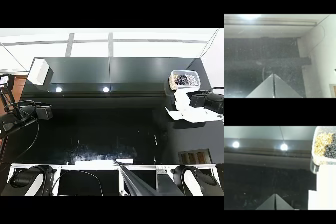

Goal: Fold the box and place the chain.

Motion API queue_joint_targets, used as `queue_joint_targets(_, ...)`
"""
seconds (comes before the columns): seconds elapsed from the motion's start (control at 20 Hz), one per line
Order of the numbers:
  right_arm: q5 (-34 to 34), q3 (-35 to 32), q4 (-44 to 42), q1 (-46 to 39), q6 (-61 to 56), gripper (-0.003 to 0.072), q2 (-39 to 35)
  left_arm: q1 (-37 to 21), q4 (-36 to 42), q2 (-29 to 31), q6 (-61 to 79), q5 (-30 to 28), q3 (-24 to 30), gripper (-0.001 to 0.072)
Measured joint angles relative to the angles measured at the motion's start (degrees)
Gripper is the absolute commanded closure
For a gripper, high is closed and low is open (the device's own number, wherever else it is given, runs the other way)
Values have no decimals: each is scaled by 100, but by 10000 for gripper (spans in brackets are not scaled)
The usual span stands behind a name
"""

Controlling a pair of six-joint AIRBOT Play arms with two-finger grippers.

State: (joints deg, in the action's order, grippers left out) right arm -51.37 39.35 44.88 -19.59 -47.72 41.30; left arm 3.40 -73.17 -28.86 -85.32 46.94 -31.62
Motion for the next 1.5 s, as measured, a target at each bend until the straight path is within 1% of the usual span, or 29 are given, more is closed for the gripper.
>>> queue_joint_targets(0.8, 2, 0, -26, 0, 0, 674, 0, 7, 31, 0, 2, -22, 0, 678)
queue_joint_targets(0.9, 0, 0, -136, 0, 0, 673, 0, 4, 81, 0, 0, -229, 0, 678)
queue_joint_targets(1.0, 24, 0, -293, 0, 0, 672, 0, 4, 125, 0, 0, -647, 2, 678)
queue_joint_targets(1.05, 83, 0, -404, 0, 0, 620, 0, 4, 140, -13, 0, -883, 11, 673)
queue_joint_targets(1.1, 203, 0, -535, 0, -2, 228, 0, 4, 149, -35, 0, -1130, 15, 499)
queue_joint_targets(1.15, 332, 0, -647, 0, -2, -34, 0, 7, 179, -92, -2, -1427, 17, 144)
queue_joint_targets(1.2, 452, 0, -726, 0, -2, -34, 9, 20, 267, -170, -17, -1698, 22, 0)
queue_joint_targets(1.3, 726, 0, -817, 0, -4, -34, 28, 109, 595, -393, -15, -2168, 2, 0)
queue_joint_targets(1.4, 1069, 7, -686, -13, -50, -34, 44, 216, 745, -638, 190, -2339, -101, 0)
queue_joint_targets(1.45, 1320, 50, -420, -70, -240, -34, 79, 256, 778, -754, 337, -2326, -160, 0)
queue_joint_targets(1.5, 1596, 138, 50, -201, -566, -34, 168, 284, 802, -852, 468, -2245, -205, 0)
